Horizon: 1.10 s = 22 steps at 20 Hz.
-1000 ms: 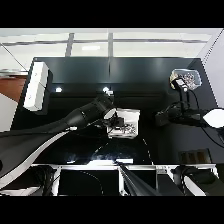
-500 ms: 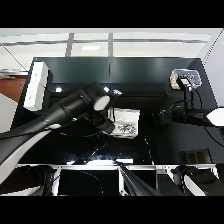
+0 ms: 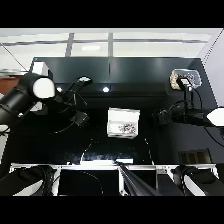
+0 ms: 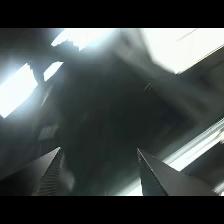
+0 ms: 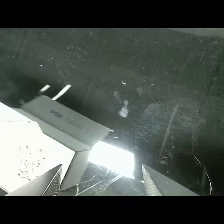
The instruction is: Fold the box and place the chain.
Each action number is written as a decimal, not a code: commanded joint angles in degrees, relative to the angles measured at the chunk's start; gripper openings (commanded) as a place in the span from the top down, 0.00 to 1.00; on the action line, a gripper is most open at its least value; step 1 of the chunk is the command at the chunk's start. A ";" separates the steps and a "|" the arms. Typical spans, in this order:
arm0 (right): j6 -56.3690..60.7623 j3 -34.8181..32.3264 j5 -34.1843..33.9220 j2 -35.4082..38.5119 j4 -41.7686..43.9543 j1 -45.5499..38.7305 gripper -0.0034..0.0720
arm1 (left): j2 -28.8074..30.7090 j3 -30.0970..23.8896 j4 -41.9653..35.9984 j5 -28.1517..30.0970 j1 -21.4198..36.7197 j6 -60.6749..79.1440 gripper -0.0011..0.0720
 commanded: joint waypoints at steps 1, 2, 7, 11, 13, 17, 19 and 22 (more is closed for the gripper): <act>0.00 0.00 0.07 0.07 -0.04 0.00 0.19 | 1.92 -9.84 -25.05 13.49 8.04 28.24 0.22; 0.00 0.00 0.11 0.07 -0.02 0.00 0.19 | 1.07 -11.61 -30.99 15.21 9.01 37.09 0.22; 0.00 0.00 0.63 0.07 -0.09 -0.02 0.19 | -6.36 -12.35 -33.09 17.68 8.41 58.82 0.01; 0.02 0.00 0.72 0.07 -1.57 -0.02 0.19 | -11.98 -12.35 -32.06 17.42 5.97 76.19 0.01; 0.02 0.00 0.70 0.07 -1.57 0.00 0.19 | -13.00 -12.35 -29.09 17.64 4.79 84.26 0.01; 0.02 0.00 0.70 0.07 -1.57 0.00 0.19 | -15.47 -12.33 -29.92 19.08 4.11 91.19 0.02; 0.02 0.00 0.72 0.07 -1.57 0.00 0.19 | -17.25 -12.35 -30.58 18.69 3.74 92.39 0.02; 0.02 0.00 0.68 0.07 -1.57 0.00 0.19 | -18.47 -12.35 -33.29 19.10 2.51 93.74 0.02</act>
